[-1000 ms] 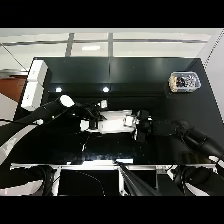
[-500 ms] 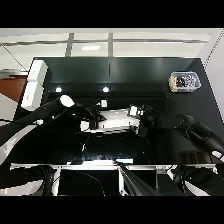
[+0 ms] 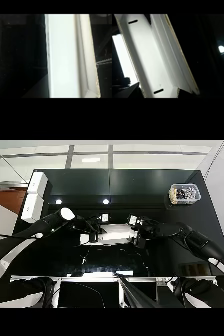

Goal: Fold the box and place the chain.

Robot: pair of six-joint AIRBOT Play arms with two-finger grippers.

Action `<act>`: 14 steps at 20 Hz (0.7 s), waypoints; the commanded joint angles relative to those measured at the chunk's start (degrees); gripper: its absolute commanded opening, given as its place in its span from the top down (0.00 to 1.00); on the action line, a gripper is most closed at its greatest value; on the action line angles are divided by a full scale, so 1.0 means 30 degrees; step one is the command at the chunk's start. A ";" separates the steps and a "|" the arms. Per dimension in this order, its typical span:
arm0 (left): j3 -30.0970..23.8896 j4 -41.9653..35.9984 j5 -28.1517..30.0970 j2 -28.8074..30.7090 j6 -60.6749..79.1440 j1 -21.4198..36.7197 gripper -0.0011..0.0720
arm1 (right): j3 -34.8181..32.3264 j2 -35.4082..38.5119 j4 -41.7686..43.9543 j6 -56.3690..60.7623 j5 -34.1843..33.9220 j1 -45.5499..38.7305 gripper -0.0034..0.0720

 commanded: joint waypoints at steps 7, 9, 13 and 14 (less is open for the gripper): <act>0.0022 0.0117 0.0845 0.0036 -0.0029 -0.0015 0.95 | 0.0029 -0.0546 0.0612 -0.0452 -0.1435 0.0124 0.03; 0.0022 0.0109 0.0831 0.0036 -0.0029 -0.0015 0.95 | 0.0029 -0.0823 0.0729 -0.0452 -0.1559 0.0124 0.03; 0.0022 0.0109 0.0831 0.0036 -0.0029 -0.0015 0.95 | 0.0022 -0.1319 0.0714 -0.0452 -0.2142 0.0124 0.03; 0.0022 0.0102 0.0831 0.0036 -0.0029 -0.0015 0.95 | 0.0029 -0.1406 0.0714 -0.0452 -0.2120 0.0124 0.03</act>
